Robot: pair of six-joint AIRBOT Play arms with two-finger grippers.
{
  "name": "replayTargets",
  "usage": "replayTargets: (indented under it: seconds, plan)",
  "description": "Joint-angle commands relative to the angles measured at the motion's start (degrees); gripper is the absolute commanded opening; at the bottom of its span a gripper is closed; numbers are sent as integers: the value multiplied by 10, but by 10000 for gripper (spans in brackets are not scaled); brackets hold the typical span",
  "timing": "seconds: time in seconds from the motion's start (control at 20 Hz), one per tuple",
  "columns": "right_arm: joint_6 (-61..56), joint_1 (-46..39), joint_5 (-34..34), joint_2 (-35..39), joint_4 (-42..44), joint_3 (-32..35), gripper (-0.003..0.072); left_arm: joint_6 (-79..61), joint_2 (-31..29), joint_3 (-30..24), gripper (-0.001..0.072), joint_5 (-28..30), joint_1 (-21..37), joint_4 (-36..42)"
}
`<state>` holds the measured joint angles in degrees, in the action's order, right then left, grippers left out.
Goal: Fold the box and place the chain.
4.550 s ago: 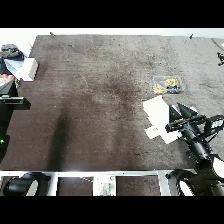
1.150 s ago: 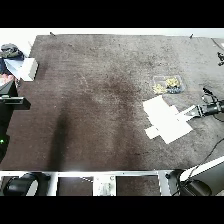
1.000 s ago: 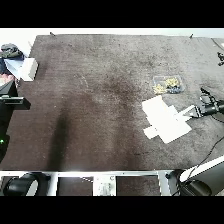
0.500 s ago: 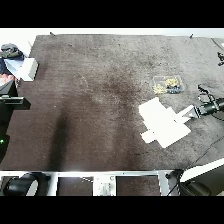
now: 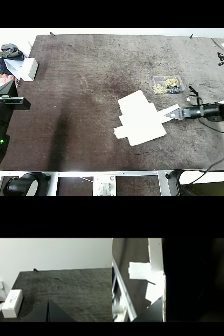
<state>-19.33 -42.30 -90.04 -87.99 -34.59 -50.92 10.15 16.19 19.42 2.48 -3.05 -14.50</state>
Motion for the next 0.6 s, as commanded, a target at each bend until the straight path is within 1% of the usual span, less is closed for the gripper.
replayTargets:
  seconds: [0.0,0.1,0.15,0.2,0.3,0.35,0.45,0.55]
  plan:
    - [7,78,178,105,173,141,-13,0,0,0,11,0,0,0]
    - [7,139,260,158,274,209,-13,0,0,0,11,0,0,0]
    - [7,173,283,175,306,230,-13,0,0,0,11,0,0,0]
    - [5,209,305,183,316,239,-13,0,0,0,11,0,0,0]
    - [-1,275,347,183,318,237,-13,0,0,0,11,0,0,0]
    - [-2,306,379,182,319,234,-13,0,0,0,12,1,0,0]
    - [-4,359,459,182,324,225,-13,3,0,0,12,-4,0,0]
    - [-9,392,532,182,343,216,-13,3,0,0,11,-4,0,0]
